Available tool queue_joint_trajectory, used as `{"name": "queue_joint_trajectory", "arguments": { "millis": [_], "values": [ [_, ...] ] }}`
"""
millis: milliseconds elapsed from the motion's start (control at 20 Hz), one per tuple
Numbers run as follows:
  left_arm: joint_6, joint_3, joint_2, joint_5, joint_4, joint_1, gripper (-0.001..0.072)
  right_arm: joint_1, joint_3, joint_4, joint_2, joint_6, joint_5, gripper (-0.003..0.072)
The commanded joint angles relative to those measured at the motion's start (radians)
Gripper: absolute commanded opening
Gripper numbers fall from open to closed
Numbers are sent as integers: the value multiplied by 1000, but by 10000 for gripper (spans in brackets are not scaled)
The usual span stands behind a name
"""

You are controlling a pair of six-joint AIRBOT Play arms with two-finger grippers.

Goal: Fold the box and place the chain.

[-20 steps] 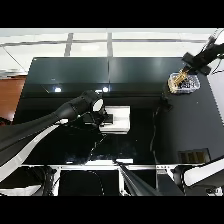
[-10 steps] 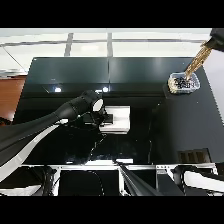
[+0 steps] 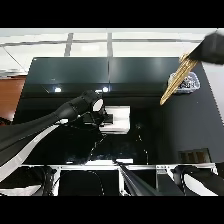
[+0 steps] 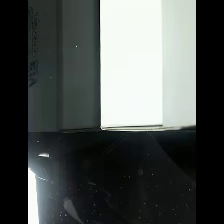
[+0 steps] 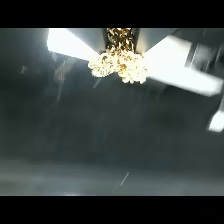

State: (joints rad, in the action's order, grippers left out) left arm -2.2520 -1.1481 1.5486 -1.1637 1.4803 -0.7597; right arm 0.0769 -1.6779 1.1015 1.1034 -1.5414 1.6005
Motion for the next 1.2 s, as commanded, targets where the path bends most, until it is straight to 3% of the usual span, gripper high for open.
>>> {"name": "queue_joint_trajectory", "arguments": {
  "millis": [0, 250, 450, 900, 950, 1000, 1150],
  "values": [
    [0, 0, 0, -1, 0, 1, 23, 164, 176, -131, -40, 37, 23, 12],
    [0, 0, 0, -1, 0, 1, 23, 366, 431, -189, -38, 47, -343, 11],
    [1, 0, 0, -1, 1, 1, 23, 411, 557, -215, -4, 34, -516, 12],
    [0, 0, 0, 0, 1, 1, 23, 455, 674, -211, 76, 4, -598, 14],
    [0, 0, 0, 0, 1, 1, 23, 456, 682, -208, 79, -7, -604, 104],
    [0, 0, 0, 0, 1, 1, 23, 456, 684, -198, 80, -8, -599, 242],
    [0, 0, 0, 0, 1, 1, 23, 404, 680, -125, 65, -11, -521, 254]
  ]
}}
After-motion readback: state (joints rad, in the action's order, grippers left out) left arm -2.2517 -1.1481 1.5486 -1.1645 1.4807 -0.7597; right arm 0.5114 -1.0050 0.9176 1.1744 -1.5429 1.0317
